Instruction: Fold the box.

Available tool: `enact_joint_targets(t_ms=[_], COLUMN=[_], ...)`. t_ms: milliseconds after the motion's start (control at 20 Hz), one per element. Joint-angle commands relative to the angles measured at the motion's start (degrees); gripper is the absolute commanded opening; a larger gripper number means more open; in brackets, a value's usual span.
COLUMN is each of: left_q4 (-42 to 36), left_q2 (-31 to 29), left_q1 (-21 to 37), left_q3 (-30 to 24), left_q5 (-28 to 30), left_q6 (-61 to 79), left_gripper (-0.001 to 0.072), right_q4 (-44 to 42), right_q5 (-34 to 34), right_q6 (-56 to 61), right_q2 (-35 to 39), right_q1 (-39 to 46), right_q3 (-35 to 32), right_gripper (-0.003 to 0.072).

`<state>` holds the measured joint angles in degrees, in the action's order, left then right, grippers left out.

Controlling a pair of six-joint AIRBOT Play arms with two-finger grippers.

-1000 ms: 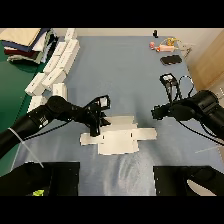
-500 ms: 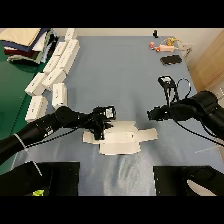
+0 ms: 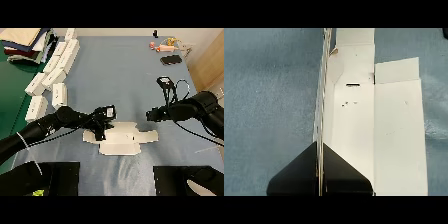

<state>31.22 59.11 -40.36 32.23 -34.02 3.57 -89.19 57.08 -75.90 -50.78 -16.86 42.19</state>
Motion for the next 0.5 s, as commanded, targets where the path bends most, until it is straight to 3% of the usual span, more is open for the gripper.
enact_joint_targets(t_ms=[0, 450], left_q4=[0.26, 0.28], left_q2=[0.11, 0.11], left_q1=[-0.02, 0.04], left_q3=[-0.02, -0.02], left_q5=[-1.92, -3.8], left_q6=[-1.84, -5.03], left_gripper=[0.0014, 0.0014], right_q4=[-0.7, -0.81], right_q5=[0.72, 1.99], right_q6=[-0.07, -0.11], right_q2=[0.02, 0.02], right_q1=[-0.04, -0.04], right_q3=[-0.02, -0.02], right_gripper=[0.0139, 0.0139])
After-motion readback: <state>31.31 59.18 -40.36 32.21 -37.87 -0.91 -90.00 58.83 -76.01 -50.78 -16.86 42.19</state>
